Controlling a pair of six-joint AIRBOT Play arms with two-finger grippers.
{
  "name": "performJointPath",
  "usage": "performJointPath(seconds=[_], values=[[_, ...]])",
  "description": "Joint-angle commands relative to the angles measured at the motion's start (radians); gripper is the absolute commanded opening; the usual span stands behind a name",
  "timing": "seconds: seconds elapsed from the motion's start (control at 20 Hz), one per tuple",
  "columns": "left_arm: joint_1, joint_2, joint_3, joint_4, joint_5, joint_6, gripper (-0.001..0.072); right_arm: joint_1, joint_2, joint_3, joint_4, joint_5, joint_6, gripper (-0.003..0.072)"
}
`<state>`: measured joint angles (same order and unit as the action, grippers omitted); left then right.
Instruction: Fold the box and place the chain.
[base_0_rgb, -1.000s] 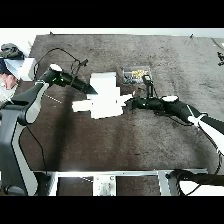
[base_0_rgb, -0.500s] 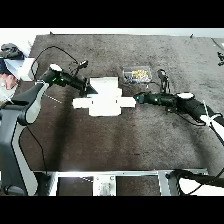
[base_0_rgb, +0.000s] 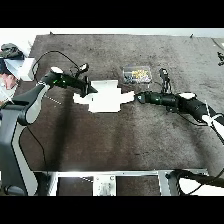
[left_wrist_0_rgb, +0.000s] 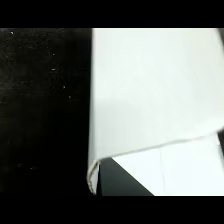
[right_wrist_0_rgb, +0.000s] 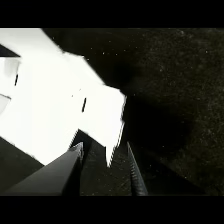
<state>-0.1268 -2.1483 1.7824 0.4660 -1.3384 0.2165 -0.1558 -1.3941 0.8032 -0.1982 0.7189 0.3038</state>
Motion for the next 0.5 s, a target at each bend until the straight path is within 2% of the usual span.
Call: performJointPath(seconds=[0.0, 0.15, 0.2, 0.25, 0.45], values=[[-0.002, 0.001, -0.004, 0.007, 0.045, 0.047, 0.0005, 0.003, 0.001, 0.001, 0.002, 0.023, -0.084, 0.0341], [-0.002, -0.001, -0.006, 0.013, 0.047, 0.061, 0.0005, 0.003, 0.001, 0.001, 0.005, 0.085, -0.192, 0.0347], [-0.002, -0.002, -0.014, 0.013, 0.048, 0.084, 0.0005, 0.006, 0.001, 0.001, 0.005, 0.105, -0.225, 0.045], [-0.002, -0.002, -0.027, 0.013, 0.048, 0.091, 0.0006, 0.015, 0.001, 0.001, 0.004, 0.113, -0.259, 0.0495], [-0.001, -0.001, -0.055, 0.013, 0.062, 0.103, 0.001, 0.084, -0.004, 0.001, 0.0, 0.099, -0.438, 0.05]])
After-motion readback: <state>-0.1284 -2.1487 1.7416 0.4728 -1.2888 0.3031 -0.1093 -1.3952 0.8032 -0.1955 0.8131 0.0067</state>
